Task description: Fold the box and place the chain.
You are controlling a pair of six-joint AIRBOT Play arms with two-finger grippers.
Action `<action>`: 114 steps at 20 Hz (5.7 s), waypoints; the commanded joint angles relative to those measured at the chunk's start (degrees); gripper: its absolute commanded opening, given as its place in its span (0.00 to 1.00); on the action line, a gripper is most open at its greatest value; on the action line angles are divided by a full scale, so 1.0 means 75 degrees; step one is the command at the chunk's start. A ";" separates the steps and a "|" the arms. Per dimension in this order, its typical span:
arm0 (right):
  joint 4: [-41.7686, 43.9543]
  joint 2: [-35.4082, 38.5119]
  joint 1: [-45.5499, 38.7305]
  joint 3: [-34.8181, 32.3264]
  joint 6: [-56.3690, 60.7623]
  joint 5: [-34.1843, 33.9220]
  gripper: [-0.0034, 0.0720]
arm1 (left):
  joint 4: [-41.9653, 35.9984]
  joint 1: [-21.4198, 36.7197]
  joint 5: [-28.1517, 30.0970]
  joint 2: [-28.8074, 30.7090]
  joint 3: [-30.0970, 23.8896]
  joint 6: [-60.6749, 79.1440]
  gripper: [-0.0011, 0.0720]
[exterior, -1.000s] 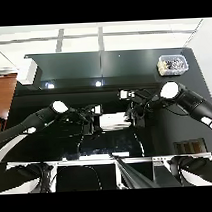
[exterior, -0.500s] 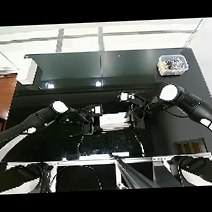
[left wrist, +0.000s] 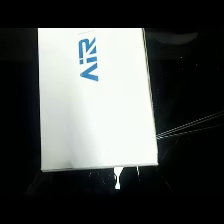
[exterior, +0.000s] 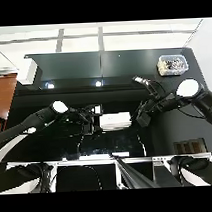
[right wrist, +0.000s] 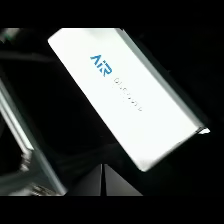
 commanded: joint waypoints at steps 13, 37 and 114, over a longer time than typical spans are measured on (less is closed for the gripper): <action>0.1682 -0.1792 0.0688 -0.0618 0.1539 -0.2235 0.06 | 0.0000 -0.0003 -0.0023 -0.0003 0.0003 0.0009 0.68; -0.1396 0.1880 -0.3209 0.0460 0.2308 0.0985 0.06 | 0.1282 0.0055 -0.0787 0.1355 0.0315 -0.2183 1.00; -0.1428 0.1874 -0.3273 -0.0079 0.2398 -0.0953 0.06 | 0.5697 0.7740 -0.1355 -0.1929 0.4809 -0.9874 0.41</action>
